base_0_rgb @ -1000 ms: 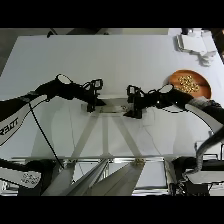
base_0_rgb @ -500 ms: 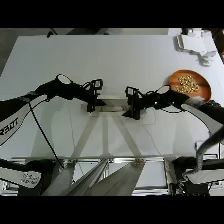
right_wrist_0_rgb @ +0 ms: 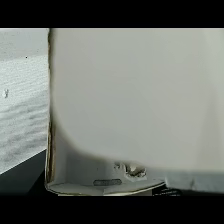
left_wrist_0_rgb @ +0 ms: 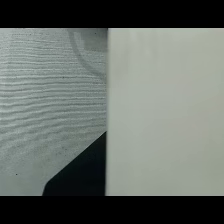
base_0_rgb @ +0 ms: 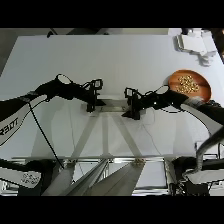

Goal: Fold the box and place the chain.

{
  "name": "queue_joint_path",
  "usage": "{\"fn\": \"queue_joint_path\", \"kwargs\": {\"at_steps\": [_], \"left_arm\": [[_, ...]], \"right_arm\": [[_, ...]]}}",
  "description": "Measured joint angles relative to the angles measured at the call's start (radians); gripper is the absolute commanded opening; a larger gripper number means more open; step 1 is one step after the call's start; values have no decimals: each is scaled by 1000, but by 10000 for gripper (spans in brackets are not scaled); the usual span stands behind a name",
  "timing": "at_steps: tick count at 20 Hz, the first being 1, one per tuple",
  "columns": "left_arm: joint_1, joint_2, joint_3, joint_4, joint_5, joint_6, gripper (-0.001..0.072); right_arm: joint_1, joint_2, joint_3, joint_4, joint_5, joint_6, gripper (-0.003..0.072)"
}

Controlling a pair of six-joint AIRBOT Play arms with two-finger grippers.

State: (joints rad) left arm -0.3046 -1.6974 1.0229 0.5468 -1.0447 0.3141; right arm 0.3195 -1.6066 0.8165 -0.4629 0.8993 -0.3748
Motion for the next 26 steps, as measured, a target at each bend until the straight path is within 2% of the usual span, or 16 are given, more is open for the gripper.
{"fn": "queue_joint_path", "kwargs": {"at_steps": [11, 12, 13, 14, 15, 21, 24, 26], "left_arm": [[0, 0, 0, -6, -2, 0, 22], [0, -1, 0, -8, -2, 0, 59], [-1, -2, 0, -6, 3, 0, 127], [-1, -2, -1, -4, 1, 0, 233], [0, -1, 0, -10, 4, -1, 294], [35, 56, -1, 9, -3, -2, 278], [82, 122, -1, 92, -17, -47, 254], [115, 172, -1, 188, -24, -101, 6]], "right_arm": [[0, 0, 0, -3, 2, 0, 449], [0, 0, 0, -3, 2, 0, 449], [0, 0, 0, -3, 4, -1, 449], [2, -1, 0, -5, 8, -2, 449], [2, -1, 0, -5, 9, -3, 449], [2, -1, 0, -5, 6, 0, 449], [2, -1, 0, -4, 4, 1, 449], [2, -1, 0, -4, 4, 0, 449]]}}
